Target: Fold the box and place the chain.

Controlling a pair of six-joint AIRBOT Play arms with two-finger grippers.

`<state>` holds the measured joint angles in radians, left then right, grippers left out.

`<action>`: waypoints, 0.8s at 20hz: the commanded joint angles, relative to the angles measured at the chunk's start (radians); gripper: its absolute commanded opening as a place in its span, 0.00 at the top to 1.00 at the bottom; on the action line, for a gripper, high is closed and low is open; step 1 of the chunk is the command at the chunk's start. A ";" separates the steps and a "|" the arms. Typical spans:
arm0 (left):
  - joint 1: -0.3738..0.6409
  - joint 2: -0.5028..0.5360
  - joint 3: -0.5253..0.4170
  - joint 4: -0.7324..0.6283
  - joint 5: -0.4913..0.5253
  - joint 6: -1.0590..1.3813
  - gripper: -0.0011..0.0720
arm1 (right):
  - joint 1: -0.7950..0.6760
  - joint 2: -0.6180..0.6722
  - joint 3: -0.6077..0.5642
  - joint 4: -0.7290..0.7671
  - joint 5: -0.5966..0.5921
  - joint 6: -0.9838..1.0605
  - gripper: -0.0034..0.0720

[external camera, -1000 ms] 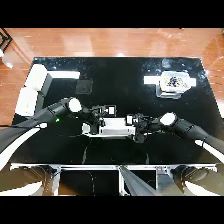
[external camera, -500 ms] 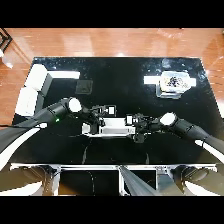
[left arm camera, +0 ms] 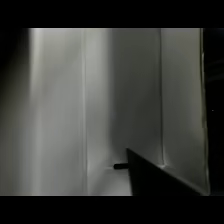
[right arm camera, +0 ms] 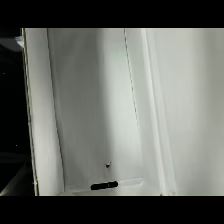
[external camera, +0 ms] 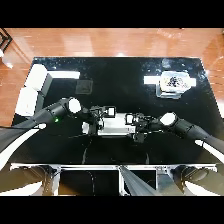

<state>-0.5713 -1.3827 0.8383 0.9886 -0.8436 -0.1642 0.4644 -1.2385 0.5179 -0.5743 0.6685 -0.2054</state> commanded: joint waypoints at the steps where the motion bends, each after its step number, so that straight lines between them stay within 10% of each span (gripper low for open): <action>1: 0.007 0.030 0.000 0.063 0.001 -0.014 0.12 | 0.001 -0.001 0.001 -0.002 0.008 -0.002 0.43; 11: 0.109 0.273 0.000 0.293 -0.157 -0.487 0.15 | 0.001 -0.001 0.001 -0.002 0.008 -0.002 0.43; 12: 0.120 0.298 0.000 0.310 -0.219 -0.557 0.28 | 0.001 -0.001 0.001 -0.002 0.008 -0.002 0.43; 14: 0.140 0.336 0.000 0.332 -0.348 -0.615 0.90 | 0.001 -0.001 0.001 -0.002 0.008 -0.002 0.43; 16: 0.148 0.364 0.000 0.326 -0.440 -0.644 0.96 | 0.001 -0.001 0.001 -0.002 0.008 -0.002 0.43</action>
